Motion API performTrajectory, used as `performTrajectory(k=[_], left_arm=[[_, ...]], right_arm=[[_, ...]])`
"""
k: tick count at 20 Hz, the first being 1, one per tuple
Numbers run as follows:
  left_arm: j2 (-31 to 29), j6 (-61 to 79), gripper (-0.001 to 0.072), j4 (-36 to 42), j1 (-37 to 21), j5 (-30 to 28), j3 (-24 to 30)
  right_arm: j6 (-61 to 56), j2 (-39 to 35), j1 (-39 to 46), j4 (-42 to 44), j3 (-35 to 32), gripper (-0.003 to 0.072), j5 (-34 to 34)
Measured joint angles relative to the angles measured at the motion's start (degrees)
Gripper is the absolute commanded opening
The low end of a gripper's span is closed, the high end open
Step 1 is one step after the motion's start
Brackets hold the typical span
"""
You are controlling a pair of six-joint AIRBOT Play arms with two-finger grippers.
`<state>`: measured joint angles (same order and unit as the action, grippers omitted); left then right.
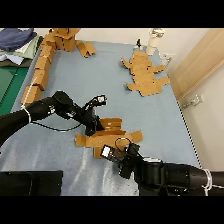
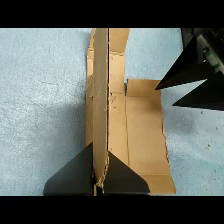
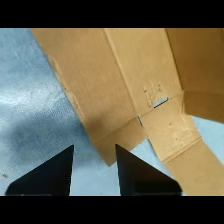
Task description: Fold the box.
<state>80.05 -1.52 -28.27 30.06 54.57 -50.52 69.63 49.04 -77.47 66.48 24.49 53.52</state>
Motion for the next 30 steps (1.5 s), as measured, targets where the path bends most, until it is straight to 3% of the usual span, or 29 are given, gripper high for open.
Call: performTrajectory(k=[6,15,16,17,23,30], left_arm=[[0.0,0.0,0.0013,0.0,0.0,-0.02,0.0],[0.0,0.0,0.0013,0.0,0.0,-0.04,0.0],[0.0,0.02,0.0013,0.02,0.0,-0.04,0.0],[0.0,0.0,0.0013,0.02,0.0,-0.04,0.0],[0.0,0.0,0.0013,0.02,0.0,-0.07,0.0],[0.0,0.0,0.0013,0.02,0.0,-0.07,0.0]], right_arm=[[-1.99,3.26,-0.33,-7.28,0.24,0.0404,-2.99],[-5.88,0.66,-0.39,-12.28,2.67,0.0406,-2.58],[-6.01,0.55,-0.39,-12.81,2.73,0.0508,-2.54],[-6.14,0.46,-0.39,-13.44,2.78,0.0718,-2.51],[-1.64,0.24,2.47,-13.46,2.73,0.0718,-4.2],[13.49,-3.13,12.55,-4.72,0.98,0.0718,-9.66]])
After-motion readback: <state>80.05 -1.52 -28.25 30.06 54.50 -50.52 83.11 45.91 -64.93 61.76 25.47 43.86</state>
